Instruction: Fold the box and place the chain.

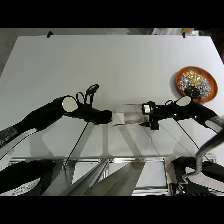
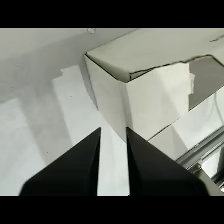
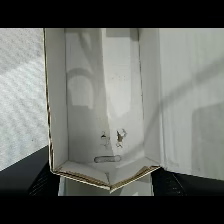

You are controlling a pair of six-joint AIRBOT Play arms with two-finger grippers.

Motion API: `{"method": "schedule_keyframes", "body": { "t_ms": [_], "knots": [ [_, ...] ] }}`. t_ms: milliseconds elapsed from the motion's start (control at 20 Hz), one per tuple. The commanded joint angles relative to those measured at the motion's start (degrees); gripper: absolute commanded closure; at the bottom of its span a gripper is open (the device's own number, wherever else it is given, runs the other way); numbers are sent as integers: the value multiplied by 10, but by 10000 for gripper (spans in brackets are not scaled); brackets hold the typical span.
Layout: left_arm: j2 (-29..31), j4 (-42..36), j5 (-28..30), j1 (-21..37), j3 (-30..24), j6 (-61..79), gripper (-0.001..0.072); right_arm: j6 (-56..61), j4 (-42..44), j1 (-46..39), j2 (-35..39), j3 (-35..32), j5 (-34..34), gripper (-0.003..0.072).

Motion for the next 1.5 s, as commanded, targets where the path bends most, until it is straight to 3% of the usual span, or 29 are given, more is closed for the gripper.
{"method": "schedule_keyframes", "body": {
  "t_ms": [0, 700, 900, 1100, 1450],
  "knots": [
    [1, -6, 3, -2, 1, 1, 477, 0, 0, 0, 0, 0, 0, 293],
    [-9, -5, 25, -40, 19, -31, 477, 0, 0, 0, 0, 0, 0, 293],
    [-32, 73, -4, -56, 62, -127, 478, 0, 0, 0, 0, 0, 0, 293],
    [-37, 146, -36, -59, 67, -223, 478, 0, 0, 0, 0, 0, 0, 293],
    [-75, 207, -54, -97, 135, -309, 480, 0, 0, 0, 0, 0, 0, 293]
  ]
}}
